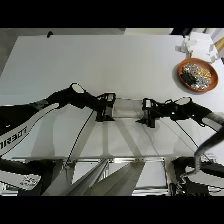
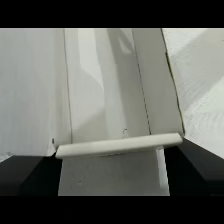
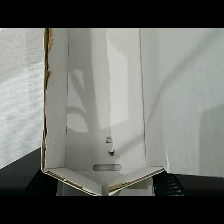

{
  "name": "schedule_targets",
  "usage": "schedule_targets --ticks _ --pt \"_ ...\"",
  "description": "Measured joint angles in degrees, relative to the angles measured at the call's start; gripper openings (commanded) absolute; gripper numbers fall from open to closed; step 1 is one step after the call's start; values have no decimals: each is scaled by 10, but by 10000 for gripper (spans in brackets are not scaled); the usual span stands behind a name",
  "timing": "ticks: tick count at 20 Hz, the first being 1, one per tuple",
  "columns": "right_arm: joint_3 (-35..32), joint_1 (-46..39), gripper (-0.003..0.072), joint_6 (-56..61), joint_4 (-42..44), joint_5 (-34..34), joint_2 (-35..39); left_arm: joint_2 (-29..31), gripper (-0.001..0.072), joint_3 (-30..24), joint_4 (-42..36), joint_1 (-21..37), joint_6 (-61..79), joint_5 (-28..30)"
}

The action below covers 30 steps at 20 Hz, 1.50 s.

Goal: Fold the box and place the chain.

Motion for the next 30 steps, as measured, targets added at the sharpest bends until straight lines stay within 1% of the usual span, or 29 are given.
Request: schedule_targets --ticks 1,2,3,4,30 --pt "0 0 324 0 0 0 0 0 519 0 0 0 -2 3" --pt "0 0 324 0 0 0 0 0 408 0 -1 0 -4 3" --pt "0 0 324 0 0 0 0 0 316 0 -2 0 -5 5" --pt "0 0 324 0 0 0 0 0 246 0 -2 -1 -6 6" --pt "0 0 324 0 0 -1 0 1 251 0 -2 -1 -21 13"
